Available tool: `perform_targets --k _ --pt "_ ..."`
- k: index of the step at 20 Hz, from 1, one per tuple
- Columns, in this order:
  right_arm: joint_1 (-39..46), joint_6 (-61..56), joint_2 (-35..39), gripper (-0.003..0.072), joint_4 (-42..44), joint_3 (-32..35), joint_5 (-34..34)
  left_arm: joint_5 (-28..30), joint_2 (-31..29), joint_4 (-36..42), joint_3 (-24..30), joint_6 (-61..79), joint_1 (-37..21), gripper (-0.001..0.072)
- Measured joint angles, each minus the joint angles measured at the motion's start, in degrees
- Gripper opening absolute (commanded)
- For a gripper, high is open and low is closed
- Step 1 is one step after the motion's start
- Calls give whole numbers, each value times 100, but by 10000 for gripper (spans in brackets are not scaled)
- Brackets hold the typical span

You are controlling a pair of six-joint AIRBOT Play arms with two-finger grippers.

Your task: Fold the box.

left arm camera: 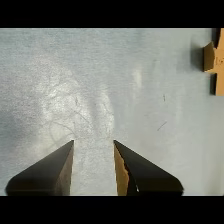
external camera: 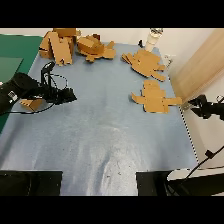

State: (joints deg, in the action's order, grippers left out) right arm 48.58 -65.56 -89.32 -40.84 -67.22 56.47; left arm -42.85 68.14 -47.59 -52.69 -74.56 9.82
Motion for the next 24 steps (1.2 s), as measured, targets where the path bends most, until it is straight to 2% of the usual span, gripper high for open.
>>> perform_targets --k 5,12,13,14,20,22,23,24 --pt "-66 1119 -852 516 1270 -221 -35 22 0 109 0 -83 24 384" --pt "-391 1613 -1246 506 1445 -734 68 55 11 140 0 -280 68 384" --pt "-428 1639 -1266 459 1427 -769 92 61 13 142 0 -286 87 384" --pt "-466 1661 -1281 373 1401 -798 120 79 13 146 0 -304 103 384" --pt "-684 1709 -1314 363 1156 -855 603 81 13 155 0 -326 210 384" --pt "-778 1720 -1318 274 1016 -857 669 79 13 157 0 -330 223 384" --pt "-837 1751 -1318 272 964 -859 675 76 13 160 0 -341 225 383" --pt "-901 1786 -1318 208 933 -861 702 68 13 164 0 -345 229 383"
